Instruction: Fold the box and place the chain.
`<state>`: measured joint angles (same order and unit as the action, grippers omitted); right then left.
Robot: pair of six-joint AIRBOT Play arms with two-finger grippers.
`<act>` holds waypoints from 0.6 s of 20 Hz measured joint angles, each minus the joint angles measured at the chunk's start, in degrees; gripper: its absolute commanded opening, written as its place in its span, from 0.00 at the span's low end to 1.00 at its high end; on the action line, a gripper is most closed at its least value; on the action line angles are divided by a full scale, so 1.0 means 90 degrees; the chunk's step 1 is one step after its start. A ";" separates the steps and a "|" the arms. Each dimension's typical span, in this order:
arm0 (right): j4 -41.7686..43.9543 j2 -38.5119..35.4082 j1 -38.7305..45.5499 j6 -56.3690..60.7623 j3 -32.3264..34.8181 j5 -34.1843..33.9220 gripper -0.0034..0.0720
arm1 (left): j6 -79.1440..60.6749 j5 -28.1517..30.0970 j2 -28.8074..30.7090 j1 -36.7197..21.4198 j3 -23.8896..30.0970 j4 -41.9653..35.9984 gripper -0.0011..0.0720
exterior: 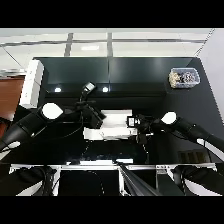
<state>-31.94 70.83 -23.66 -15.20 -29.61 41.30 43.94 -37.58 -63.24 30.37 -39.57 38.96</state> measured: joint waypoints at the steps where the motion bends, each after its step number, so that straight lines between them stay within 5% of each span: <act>1: 0.0000 0.0000 0.0000 0.0000 0.0000 0.0000 0.28 | 0.0134 0.0238 -0.0083 -0.0002 0.0010 -0.0022 0.05; 12: -0.0015 0.0000 0.0000 -0.0007 0.0000 0.0019 0.28 | 0.1171 -0.0131 -0.1326 -0.0027 -0.0248 0.0855 0.05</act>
<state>-32.08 70.83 -23.66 -15.27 -29.61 41.47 54.48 -38.76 -75.18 30.13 -41.80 46.65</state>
